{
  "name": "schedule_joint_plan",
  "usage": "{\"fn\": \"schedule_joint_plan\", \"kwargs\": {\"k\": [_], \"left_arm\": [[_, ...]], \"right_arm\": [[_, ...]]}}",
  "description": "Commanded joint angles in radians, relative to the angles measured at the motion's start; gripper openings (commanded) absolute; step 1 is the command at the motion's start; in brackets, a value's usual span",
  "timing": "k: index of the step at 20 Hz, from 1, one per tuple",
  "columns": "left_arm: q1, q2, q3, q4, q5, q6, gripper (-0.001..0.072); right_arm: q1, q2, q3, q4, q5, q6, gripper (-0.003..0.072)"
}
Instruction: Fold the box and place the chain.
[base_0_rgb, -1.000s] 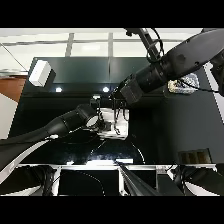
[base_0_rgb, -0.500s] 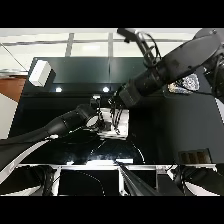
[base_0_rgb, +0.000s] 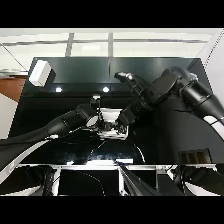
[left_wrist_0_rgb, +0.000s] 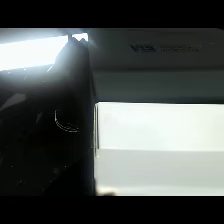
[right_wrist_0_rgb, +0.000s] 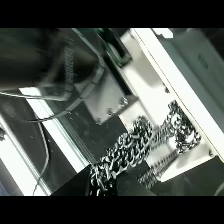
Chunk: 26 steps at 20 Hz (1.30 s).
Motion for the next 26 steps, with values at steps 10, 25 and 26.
{"fn": "schedule_joint_plan", "kwargs": {"k": [10, 25, 26], "left_arm": [[0.001, 0.001, 0.001, 0.0, -0.01, -0.045, 0.0027], [0.064, 0.096, 0.164, -0.006, -0.273, 0.514, 0.0561], [0.087, 0.129, 0.161, -0.006, -0.329, 0.611, 0.056]], "right_arm": [[-0.294, 0.147, -0.05, -0.087, -0.088, -0.004, 0.0528], [-0.365, 0.159, -0.05, -0.16, -0.044, -0.003, 0.0529], [-0.365, 0.159, -0.05, -0.187, -0.044, -0.003, 0.0529]]}}
